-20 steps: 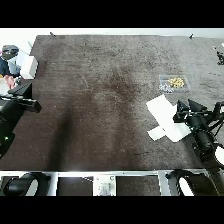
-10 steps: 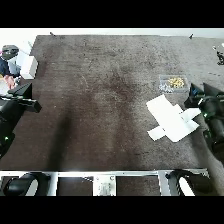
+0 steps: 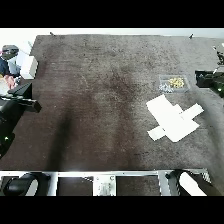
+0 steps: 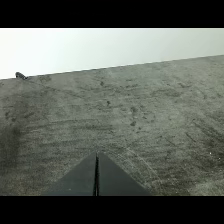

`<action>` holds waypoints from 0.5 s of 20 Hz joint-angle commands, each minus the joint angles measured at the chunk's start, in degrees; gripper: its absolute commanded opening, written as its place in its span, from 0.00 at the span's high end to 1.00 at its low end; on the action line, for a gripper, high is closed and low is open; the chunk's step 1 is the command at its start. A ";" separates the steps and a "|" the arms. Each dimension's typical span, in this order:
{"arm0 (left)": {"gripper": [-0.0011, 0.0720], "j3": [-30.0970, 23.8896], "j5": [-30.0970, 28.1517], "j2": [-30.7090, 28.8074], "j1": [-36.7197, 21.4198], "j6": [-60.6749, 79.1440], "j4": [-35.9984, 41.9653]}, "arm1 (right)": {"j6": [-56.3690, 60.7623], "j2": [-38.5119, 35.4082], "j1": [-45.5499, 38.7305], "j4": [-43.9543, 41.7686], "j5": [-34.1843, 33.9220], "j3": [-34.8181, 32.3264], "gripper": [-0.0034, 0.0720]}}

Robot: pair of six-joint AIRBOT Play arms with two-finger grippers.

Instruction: Fold the box and place the chain.

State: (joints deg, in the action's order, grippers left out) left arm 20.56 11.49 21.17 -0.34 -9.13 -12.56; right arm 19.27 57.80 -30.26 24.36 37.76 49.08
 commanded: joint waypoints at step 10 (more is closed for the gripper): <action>0.97 -0.02 -0.04 0.02 0.04 0.02 0.00 | 21.24 46.49 -16.46 29.11 52.30 50.93 0.37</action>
State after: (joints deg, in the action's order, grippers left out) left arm 20.58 11.49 21.17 -0.34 -9.13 -12.53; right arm 36.49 94.39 -45.80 47.27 77.25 87.79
